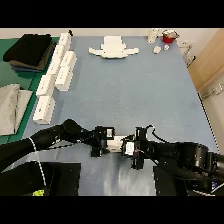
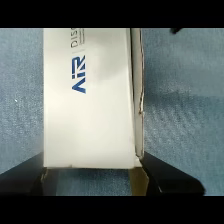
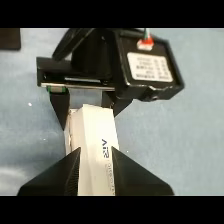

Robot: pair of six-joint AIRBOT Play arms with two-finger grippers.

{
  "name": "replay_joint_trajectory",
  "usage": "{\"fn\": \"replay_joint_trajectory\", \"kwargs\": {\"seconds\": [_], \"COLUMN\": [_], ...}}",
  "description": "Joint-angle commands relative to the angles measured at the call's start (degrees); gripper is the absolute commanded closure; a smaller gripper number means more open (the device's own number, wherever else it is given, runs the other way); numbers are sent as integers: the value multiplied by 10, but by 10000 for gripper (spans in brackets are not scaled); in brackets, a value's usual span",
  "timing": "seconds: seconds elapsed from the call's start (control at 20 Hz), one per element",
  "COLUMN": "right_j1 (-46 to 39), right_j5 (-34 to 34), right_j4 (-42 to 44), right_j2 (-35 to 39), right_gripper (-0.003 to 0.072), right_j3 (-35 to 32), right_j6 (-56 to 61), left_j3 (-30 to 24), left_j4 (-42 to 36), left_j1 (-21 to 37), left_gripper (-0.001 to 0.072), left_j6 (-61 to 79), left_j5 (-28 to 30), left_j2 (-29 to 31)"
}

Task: Fold the box.

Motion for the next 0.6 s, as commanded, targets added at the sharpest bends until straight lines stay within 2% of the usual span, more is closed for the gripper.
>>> {"fn": "replay_joint_trajectory", "kwargs": {"seconds": [0.0, 0.05, 0.15, 0.25, 0.35, 0.55], "right_j1": [-3, -6, -8, -8, -9, -40], "right_j5": [-17, -4, 73, 191, 280, 302], "right_j4": [24, 23, 21, 20, 21, 19], "right_j2": [16, 16, 19, 28, 26, 4], "right_gripper": [515, 682, 683, 683, 682, 681], "right_j3": [-6, -16, -52, -103, -146, -156], "right_j6": [91, 130, 234, 333, 360, 358], "left_j3": [0, 0, 0, 0, 0, 0], "left_j4": [0, 0, 0, 0, 0, 0], "left_j1": [0, 0, 0, 0, 0, 0], "left_gripper": [163, 163, 162, 163, 163, 163], "left_j6": [0, 0, 0, 0, 0, 0], "left_j5": [0, 0, 0, 0, 0, 0], "left_j2": [0, 0, 0, 0, 0, 0]}}
